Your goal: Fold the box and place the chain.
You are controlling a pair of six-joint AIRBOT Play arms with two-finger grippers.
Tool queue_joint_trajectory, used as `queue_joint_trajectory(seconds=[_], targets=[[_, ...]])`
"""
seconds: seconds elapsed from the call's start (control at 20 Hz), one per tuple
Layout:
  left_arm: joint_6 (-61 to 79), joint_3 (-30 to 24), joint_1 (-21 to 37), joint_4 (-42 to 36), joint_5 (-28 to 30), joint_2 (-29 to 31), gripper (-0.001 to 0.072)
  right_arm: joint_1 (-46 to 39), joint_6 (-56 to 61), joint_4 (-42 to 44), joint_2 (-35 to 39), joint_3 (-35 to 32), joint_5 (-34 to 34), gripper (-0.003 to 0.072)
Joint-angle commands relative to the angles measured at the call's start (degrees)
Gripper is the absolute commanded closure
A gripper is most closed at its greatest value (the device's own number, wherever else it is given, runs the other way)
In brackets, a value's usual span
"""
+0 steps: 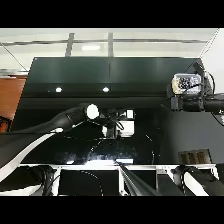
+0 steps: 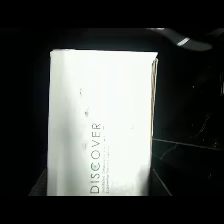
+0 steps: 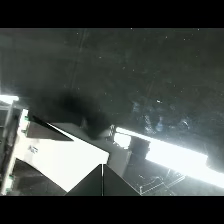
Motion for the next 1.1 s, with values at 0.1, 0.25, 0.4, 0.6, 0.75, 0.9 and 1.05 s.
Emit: queue_joint_trajectory(seconds=[0.1,0.25,0.4,0.6,0.75,0.9,1.05], targets=[[-15.9,0.5,13.6,11.0,-2.4,6.3,0.0452,0.1,0.0,0.0,0.1,0.0,0.0,0.0682],[-20.3,3.0,30.8,15.6,-3.9,6.6,0.0451,0.1,0.0,0.0,0.1,0.0,0.0,0.0682],[-38.9,10.1,50.6,16.3,-1.9,2.1,0.0451,0.1,0.7,0.1,0.1,0.0,-0.2,0.0682],[-39.3,25.6,66.1,9.5,-6.4,-9.5,0.0408,0.1,-0.5,4.6,0.1,0.0,-2.0,0.0682],[-39.5,37.4,66.7,10.7,-8.6,-19.4,0.0409,0.1,-1.4,6.1,0.1,0.0,-4.9,0.0681],[-44.1,47.8,64.1,20.2,-9.7,-28.1,0.0409,0.1,-1.3,6.1,0.1,0.0,-6.2,0.0681],[-45.8,55.0,62.8,24.5,-12.4,-33.7,0.0409,0.1,-1.3,6.0,0.1,0.0,-5.8,0.0681]])
